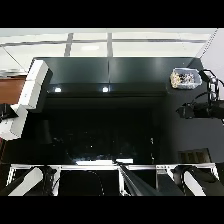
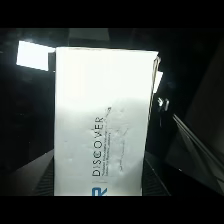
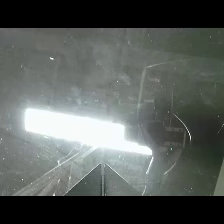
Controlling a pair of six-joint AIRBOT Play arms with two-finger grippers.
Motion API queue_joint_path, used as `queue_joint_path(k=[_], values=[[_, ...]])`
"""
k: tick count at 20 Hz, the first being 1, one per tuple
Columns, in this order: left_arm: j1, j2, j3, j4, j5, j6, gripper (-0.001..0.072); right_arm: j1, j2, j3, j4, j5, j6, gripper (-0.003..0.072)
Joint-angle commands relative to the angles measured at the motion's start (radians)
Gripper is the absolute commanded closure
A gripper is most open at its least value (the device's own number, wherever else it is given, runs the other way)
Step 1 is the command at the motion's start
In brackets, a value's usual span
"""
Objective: Fold the box and place the chain.
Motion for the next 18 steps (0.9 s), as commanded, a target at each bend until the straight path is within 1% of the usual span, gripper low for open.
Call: queue_joint_path(k=[1, 3, 5, 9, 12, 13, 14, 16, 18], values=[[0.080, -0.022, -0.096, -0.092, 0.159, 0.167, 0.0357, 0.000, 0.000, 0.000, 0.009, -0.019, 0.000, 0.0668], [0.044, -0.046, -0.122, -0.121, 0.239, 0.266, 0.0357, 0.000, 0.000, 0.000, 0.016, -0.031, 0.001, 0.0668], [0.024, -0.089, -0.123, -0.124, 0.298, 0.266, 0.0357, 0.000, 0.000, 0.000, 0.035, -0.042, 0.000, 0.0668], [0.022, -0.176, -0.115, -0.114, 0.351, 0.262, 0.0357, 0.000, 0.000, 0.000, 0.057, -0.068, 0.000, 0.0668], [0.023, -0.185, -0.089, -0.053, 0.370, 0.263, 0.0353, 0.000, 0.000, 0.000, 0.057, -0.073, 0.000, 0.0668], [0.022, -0.185, -0.080, -0.053, 0.375, 0.262, 0.0219, 0.000, 0.000, 0.000, 0.058, -0.076, 0.000, 0.0668], [0.021, -0.185, -0.064, -0.057, 0.373, 0.262, -0.0001, 0.000, 0.000, 0.000, 0.058, -0.080, 0.000, 0.0668], [0.015, -0.173, 0.000, -0.078, 0.350, 0.257, -0.0010, 0.000, 0.000, 0.000, 0.061, -0.083, 0.000, 0.0668], [0.002, -0.153, 0.089, -0.165, 0.316, 0.255, -0.0006, 0.000, 0.000, 0.000, 0.062, -0.100, 0.000, 0.0668]])
